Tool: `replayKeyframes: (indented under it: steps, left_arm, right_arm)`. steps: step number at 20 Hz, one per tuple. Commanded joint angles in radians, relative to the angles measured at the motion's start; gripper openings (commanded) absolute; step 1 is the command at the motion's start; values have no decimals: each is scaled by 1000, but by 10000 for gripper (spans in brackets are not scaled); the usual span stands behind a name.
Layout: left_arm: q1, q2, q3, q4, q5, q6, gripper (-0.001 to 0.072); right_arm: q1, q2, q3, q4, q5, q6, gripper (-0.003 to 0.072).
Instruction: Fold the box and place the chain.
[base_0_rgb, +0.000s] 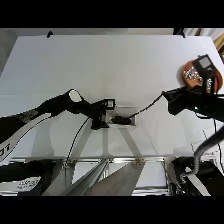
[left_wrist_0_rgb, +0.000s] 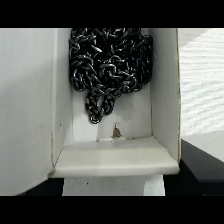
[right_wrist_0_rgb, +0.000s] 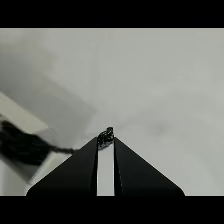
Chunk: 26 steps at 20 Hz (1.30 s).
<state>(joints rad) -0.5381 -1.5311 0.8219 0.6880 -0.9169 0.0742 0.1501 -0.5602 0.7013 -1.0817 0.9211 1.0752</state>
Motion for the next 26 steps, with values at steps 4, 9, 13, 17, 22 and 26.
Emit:
replayKeyframes:
  steps: [4, 9, 13, 17, 22, 26]
  left_arm:
    - [0, 0, 0, 0, 0, 0, 312]
    - [0, 0, 0, 0, 0, 0, 312]
    - [0, 0, 0, 0, 0, 0, 312]
    - [0, 0, 0, 0, 0, 0, 312]
    - [0, 0, 0, 0, 0, 0, 312]
    - [0, 0, 0, 0, 0, 0, 312]
  right_arm:
    - [25, 79, 1, 492, 38, -198, 18]
    - [280, 0, 0, 529, -98, -276, 18]
    - [397, -190, 0, 475, -219, -272, 18]
    - [406, -377, 0, 433, -198, -260, 18]
    - [406, -488, 0, 401, -195, -238, 18]
    - [406, -496, -8, 216, -150, -121, 19]
